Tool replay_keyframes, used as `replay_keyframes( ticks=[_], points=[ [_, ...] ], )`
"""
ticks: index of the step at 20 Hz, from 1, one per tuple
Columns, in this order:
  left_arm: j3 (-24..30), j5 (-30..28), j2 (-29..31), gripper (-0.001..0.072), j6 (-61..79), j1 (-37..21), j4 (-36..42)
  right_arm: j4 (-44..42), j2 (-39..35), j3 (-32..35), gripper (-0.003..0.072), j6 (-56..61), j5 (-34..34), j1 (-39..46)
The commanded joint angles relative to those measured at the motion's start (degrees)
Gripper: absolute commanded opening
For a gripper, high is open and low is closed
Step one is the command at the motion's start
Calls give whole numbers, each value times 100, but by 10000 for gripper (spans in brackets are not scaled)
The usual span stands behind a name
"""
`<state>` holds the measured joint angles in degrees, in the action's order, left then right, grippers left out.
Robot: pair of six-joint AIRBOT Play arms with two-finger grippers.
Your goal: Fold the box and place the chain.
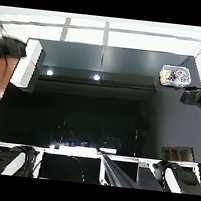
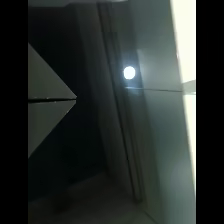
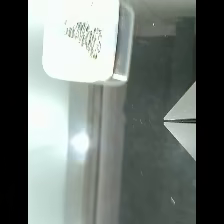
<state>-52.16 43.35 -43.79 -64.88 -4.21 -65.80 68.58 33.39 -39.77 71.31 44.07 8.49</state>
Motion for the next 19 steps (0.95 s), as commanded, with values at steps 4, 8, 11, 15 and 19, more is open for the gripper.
replay_keyframes(
  ticks=[4, 8, 11, 15, 19],
  points=[
    [2356, -1290, 1941, 26, -4, 107, -37, 306, -48, 586, 17, 2, -356, 0],
    [2374, -1333, 2068, 26, -4, 103, -13, 306, -48, 586, 18, 2, -356, 0],
    [2374, -1333, 2055, 26, -4, 103, -13, 306, -48, 586, 17, 2, -354, 0],
    [2374, -1333, 2055, 26, -4, 103, -13, 306, -48, 586, 17, 2, -354, 0],
    [2374, -1333, 2055, 26, -4, 103, -13, 306, -48, 586, 17, 2, -356, 0]
  ],
)
